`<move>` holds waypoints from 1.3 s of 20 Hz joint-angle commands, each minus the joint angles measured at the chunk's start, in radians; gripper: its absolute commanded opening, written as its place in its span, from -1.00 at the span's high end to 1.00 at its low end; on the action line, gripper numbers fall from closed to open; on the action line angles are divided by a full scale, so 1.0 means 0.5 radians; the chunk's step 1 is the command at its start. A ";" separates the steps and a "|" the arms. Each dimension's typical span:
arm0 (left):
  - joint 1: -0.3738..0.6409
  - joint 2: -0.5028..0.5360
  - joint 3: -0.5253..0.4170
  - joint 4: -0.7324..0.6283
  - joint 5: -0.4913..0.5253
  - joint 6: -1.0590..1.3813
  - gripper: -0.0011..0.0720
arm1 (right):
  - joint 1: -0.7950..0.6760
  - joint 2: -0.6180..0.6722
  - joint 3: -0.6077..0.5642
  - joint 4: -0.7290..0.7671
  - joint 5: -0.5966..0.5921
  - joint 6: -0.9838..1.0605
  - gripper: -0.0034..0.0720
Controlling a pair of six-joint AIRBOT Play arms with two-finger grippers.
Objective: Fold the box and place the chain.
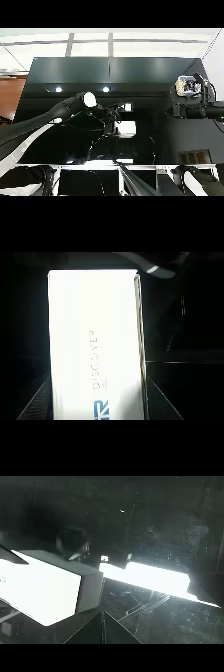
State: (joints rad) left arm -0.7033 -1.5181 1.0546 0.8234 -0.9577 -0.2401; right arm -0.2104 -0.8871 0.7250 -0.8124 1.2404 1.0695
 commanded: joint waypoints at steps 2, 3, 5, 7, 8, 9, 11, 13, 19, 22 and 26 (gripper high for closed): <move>-0.078 -0.086 0.001 0.027 0.175 -0.114 -0.99 | -0.002 0.000 -0.002 -0.002 -0.001 0.001 0.87; -0.090 -0.114 0.001 0.028 0.186 -0.128 -0.99 | -0.002 0.000 -0.002 -0.002 -0.001 0.001 0.87; -0.087 -0.124 0.001 0.034 0.175 -0.127 -0.91 | -0.002 0.000 -0.002 -0.002 0.003 0.001 0.87; -0.077 -0.095 0.002 0.118 0.132 -0.137 -0.16 | -0.002 0.000 -0.002 -0.002 0.002 0.001 0.87; -0.072 -0.069 0.002 0.183 0.115 -0.200 -0.04 | -0.002 0.001 -0.002 -0.002 0.002 0.001 0.87; -0.053 -0.027 0.002 0.282 0.117 -0.341 -0.03 | -0.002 0.001 -0.002 -0.002 0.002 0.001 0.87; 0.052 0.085 0.002 0.501 0.117 -0.598 -0.03 | -0.002 0.000 -0.001 -0.002 0.002 0.001 0.87; 0.260 0.211 0.002 0.755 0.119 -0.802 -0.03 | -0.002 0.001 -0.002 -0.002 0.001 0.001 0.87; 1.357 0.296 0.163 1.131 0.230 -1.315 -0.03 | -0.001 0.000 -0.001 -0.001 -0.012 0.066 0.87; 1.814 0.121 0.375 1.098 0.330 -1.487 -0.03 | -0.001 0.000 -0.002 -0.001 -0.031 0.076 0.87; 2.065 -0.314 0.868 1.096 0.304 -1.547 -0.03 | -0.001 0.000 -0.002 -0.001 -0.073 0.076 0.87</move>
State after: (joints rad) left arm 0.2161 -1.5501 1.3403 1.3647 -0.8169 -0.9531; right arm -0.2104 -0.8871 0.7246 -0.8127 1.2148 1.1019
